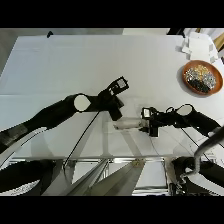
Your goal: Fold the box and place the chain.
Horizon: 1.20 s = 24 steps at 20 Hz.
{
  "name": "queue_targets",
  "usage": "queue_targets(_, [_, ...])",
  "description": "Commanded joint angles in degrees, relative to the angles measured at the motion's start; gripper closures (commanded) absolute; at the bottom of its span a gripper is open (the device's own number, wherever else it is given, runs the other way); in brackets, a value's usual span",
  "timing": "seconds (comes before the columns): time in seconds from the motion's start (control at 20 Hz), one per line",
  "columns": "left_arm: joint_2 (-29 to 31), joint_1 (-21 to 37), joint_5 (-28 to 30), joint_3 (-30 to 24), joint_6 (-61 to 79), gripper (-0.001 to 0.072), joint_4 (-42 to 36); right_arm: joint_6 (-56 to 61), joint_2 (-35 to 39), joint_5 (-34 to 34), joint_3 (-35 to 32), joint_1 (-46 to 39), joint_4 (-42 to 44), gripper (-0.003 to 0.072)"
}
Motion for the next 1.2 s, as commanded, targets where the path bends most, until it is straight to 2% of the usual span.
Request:
queue_targets(0.0, [4.96, 2.05, -8.79, -1.14, 0.02, 0.0707, 9.18, 0.13, 0.07, 0.09, 0.07, -0.02, 0.15, 0.0286])
queue_targets(0.15, [7.82, 2.64, -8.85, -5.95, 1.03, 0.0672, 14.51, 0.13, 0.07, 0.09, 0.07, -0.02, 0.15, 0.0286])
queue_targets(0.2, [8.02, 2.73, -8.87, -7.93, 3.04, 0.0594, 14.73, 0.13, 0.07, 0.09, 0.07, -0.02, 0.15, 0.0286])
queue_targets(0.25, [7.89, 2.86, -8.87, -9.62, 5.20, 0.0558, 14.05, 0.13, 0.04, 0.09, 0.07, -0.02, 0.15, 0.0286])
queue_targets(0.4, [7.32, 2.86, -9.20, -13.25, 12.07, 0.0559, 12.57, 0.13, 0.04, 0.09, 0.07, -0.02, 0.15, 0.0286])
queue_targets(0.55, [5.22, 2.97, -8.81, -13.53, 15.78, 0.0557, 12.57, 0.13, 0.07, 0.09, 0.07, -0.02, 0.15, 0.0286])
queue_targets(0.6, [4.31, 2.95, -8.76, -13.53, 18.05, 0.0536, 12.57, 0.13, 0.04, 0.09, 0.07, -0.02, 0.15, 0.0286])
queue_targets(0.65, [3.52, 2.95, -8.59, -13.53, 20.35, 0.0429, 12.57, 0.13, 0.04, 0.09, 0.07, -0.02, 0.15, 0.0286])
queue_targets(0.7, [2.86, 2.84, -8.00, -13.53, 22.71, 0.0293, 12.55, 0.13, 0.04, 0.09, 0.07, -0.02, 0.15, 0.0286])
queue_targets(0.75, [2.60, 2.75, -7.19, -13.53, 24.13, 0.0261, 12.41, 0.13, 0.04, 0.09, 0.07, -0.02, 0.15, 0.0286])
queue_targets(0.95, [2.60, 2.71, -4.28, -13.53, 28.24, 0.0261, 8.22, 0.13, 0.04, 0.09, 0.07, -0.02, 0.15, 0.0286])
queue_targets(1.15, [2.60, 2.36, -3.67, -13.53, 29.46, 0.0264, 7.61, 0.13, 0.07, 0.09, 0.07, -0.02, 0.15, 0.0286])
